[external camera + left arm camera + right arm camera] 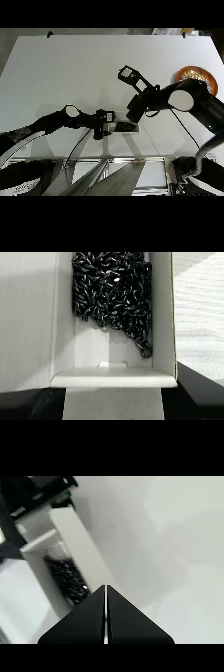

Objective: Fold the box and place the chain.

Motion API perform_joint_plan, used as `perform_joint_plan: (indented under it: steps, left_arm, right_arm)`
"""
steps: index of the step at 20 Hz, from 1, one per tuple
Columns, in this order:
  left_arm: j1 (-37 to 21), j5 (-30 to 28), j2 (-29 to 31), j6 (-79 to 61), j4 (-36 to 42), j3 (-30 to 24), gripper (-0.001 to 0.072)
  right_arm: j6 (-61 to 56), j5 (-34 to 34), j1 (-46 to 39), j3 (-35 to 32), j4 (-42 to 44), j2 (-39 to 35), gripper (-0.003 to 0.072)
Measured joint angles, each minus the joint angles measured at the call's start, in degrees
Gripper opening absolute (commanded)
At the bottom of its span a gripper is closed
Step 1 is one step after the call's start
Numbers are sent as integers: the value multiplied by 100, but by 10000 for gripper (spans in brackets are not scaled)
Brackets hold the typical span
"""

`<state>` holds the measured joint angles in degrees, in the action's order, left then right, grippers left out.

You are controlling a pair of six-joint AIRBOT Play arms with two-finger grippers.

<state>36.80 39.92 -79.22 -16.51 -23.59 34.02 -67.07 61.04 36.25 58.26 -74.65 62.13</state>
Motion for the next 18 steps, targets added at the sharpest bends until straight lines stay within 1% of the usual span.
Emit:
perform_joint_plan:
  steps: [3, 6, 7, 8, 9, 11, 12, 14, 18]
  left_arm:
    - [0, 0, 0, 0, 0, -2, 205]
    - [0, 0, 0, 0, 0, 0, 205]
    - [0, 0, 0, 0, 0, 0, 205]
    - [0, 0, 0, 0, 0, 0, 205]
    - [0, 0, 0, 0, 0, 0, 205]
    - [0, 0, 0, 0, 0, 0, 205]
    - [0, 0, 0, 0, 0, 0, 205]
    - [0, 0, 0, 0, 0, 0, 205]
    - [0, 0, 0, 0, 0, -2, 205]
  right_arm:
    - [693, 278, -151, 96, 33, 555, 17]
    - [1355, 417, -162, 44, 341, 752, 19]
    - [1613, 417, -118, -37, 496, 715, 46]
    - [1845, 391, -68, -144, 612, 632, 125]
    - [2079, 295, -7, -278, 710, 529, 178]
    - [2494, 92, 142, -599, 855, 275, 204]
    - [2649, 7, 219, -741, 903, 170, 206]
    - [2861, -155, 358, -970, 960, 13, 244]
    - [3067, -424, 564, -1189, 999, -114, 251]
